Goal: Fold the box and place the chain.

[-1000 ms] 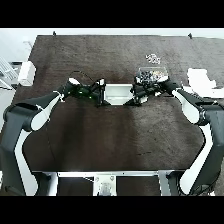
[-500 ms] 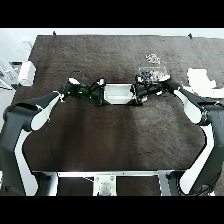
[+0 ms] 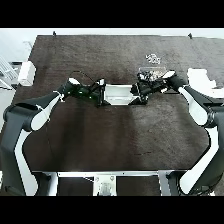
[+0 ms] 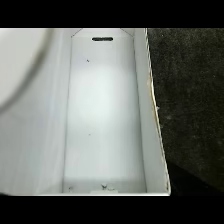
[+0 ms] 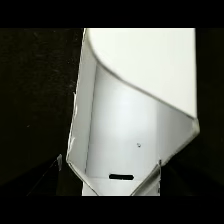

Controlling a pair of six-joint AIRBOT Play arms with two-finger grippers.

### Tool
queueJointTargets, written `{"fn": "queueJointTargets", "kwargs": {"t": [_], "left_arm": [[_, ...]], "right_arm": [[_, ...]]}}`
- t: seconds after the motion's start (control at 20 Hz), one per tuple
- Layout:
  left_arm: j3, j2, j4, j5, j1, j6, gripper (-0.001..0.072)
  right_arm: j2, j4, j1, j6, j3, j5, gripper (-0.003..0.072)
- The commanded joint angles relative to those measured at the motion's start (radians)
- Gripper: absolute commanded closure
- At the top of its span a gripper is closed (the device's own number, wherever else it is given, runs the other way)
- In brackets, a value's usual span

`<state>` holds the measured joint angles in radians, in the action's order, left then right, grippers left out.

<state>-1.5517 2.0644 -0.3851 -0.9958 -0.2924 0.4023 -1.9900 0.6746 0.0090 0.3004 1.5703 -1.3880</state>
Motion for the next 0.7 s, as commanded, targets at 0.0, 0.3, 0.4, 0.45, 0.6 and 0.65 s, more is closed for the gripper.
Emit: {"fn": "queueJointTargets", "kwargs": {"t": [0.0,0.3,0.4,0.45,0.6,0.65], "left_arm": [[-0.001,0.001,0.001,0.000,0.001,-0.002,0.0421],[-0.001,0.001,0.001,0.000,0.001,-0.002,0.0421],[-0.001,0.001,0.001,0.000,0.001,-0.002,0.0421],[-0.001,0.001,0.001,0.000,0.001,-0.002,0.0421],[-0.001,0.000,0.001,0.000,0.001,-0.002,0.0421],[-0.001,0.001,0.001,0.000,0.001,-0.002,0.0420]], "right_arm": [[0.047,0.046,-0.006,-0.012,0.001,0.004,-0.0034],[0.110,0.047,-0.097,-0.029,0.003,0.027,-0.0034],[0.129,0.030,-0.116,-0.067,0.003,0.010,-0.0034],[0.131,0.002,-0.114,-0.098,0.003,-0.020,-0.0034],[0.130,-0.084,-0.077,-0.127,-0.002,-0.125,0.0661],[0.130,-0.089,-0.059,-0.132,-0.004,-0.132,0.0671]]}}
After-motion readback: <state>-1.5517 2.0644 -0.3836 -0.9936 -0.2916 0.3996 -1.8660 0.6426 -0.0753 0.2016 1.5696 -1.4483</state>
